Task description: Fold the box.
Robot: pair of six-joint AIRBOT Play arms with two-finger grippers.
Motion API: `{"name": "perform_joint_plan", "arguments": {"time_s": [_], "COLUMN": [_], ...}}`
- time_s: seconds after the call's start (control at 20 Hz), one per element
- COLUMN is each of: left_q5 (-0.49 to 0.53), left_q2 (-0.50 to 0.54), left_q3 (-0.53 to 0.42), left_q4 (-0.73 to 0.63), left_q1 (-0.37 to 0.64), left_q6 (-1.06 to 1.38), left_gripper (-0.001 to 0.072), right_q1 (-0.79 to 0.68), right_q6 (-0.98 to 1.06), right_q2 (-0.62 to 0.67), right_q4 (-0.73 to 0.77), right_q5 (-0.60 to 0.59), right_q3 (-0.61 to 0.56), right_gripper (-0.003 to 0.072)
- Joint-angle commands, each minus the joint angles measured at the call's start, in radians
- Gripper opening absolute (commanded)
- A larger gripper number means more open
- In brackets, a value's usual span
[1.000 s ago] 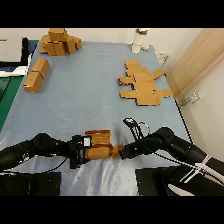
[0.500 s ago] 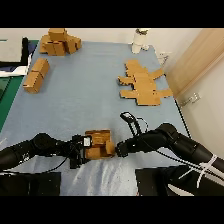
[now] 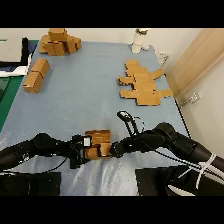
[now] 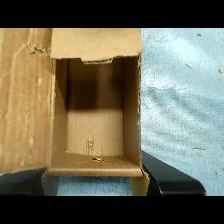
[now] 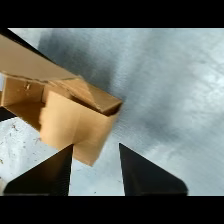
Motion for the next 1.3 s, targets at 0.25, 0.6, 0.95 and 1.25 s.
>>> {"name": "perform_joint_plan", "arguments": {"time_s": [0.25,0.6,0.95,1.25], "left_q5": [0.0,0.0,0.0,0.001], "left_q2": [0.0,0.0,0.0,0.0], "left_q3": [0.0,0.0,0.0,0.0], "left_q4": [0.0,0.0,0.0,0.0], "left_q1": [0.0,0.001,0.0,0.0], "left_q6": [0.0,0.0,0.0,0.0], "left_gripper": [0.0483,0.0483,0.0483,0.0483], "right_q1": [0.141,0.319,0.37,0.37], "right_q6": [0.402,0.858,0.998,1.005], "right_q2": [-0.214,-0.403,-0.527,-0.535], "right_q4": [-0.272,-0.43,-0.454,-0.479], "right_q5": [-0.091,-0.286,-0.288,-0.29], "right_q3": [0.186,0.361,0.413,0.413], "right_gripper": [0.0455,0.0454,0.0398,0.0019]}}
